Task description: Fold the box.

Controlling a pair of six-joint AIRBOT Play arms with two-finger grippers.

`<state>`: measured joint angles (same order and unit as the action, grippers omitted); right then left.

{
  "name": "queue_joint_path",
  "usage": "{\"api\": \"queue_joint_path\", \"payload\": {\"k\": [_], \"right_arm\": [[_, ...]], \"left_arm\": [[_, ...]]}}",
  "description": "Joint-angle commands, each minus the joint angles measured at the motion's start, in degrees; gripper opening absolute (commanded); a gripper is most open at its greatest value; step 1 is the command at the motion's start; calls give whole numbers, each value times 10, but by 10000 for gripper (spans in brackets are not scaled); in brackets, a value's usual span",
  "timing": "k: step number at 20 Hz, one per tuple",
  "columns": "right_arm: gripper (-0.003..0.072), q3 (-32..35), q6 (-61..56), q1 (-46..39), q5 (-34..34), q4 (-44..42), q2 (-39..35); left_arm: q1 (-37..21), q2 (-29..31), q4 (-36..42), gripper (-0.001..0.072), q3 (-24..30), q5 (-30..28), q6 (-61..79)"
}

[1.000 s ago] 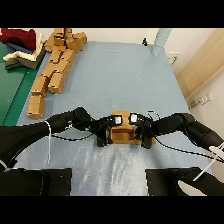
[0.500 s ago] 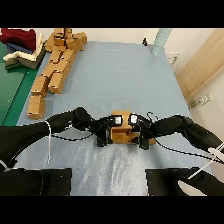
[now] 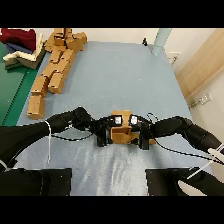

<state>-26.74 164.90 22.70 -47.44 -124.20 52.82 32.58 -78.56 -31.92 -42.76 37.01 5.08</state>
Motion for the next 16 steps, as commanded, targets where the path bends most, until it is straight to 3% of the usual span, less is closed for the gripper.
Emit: {"api": "queue_joint_path", "payload": {"k": [1,3,4,6,11,13,16], "right_arm": [[559,0,-5,0,-6,10,-6],[154,-6,-84,0,-31,67,-26],[28,-11,-163,0,-42,113,-38],[4,-28,-356,0,-59,200,-63],[2,-83,-729,-36,-197,475,-105],[2,-75,-825,-102,-228,443,-89],[2,-37,-817,-191,-167,275,-56]], "left_arm": [[0,0,0,525,0,0,0],[0,0,0,525,0,0,0],[0,0,0,525,0,0,0],[0,0,0,525,0,0,0],[0,0,0,525,0,0,0],[0,0,0,525,0,0,0],[0,0,0,525,0,0,0]]}}
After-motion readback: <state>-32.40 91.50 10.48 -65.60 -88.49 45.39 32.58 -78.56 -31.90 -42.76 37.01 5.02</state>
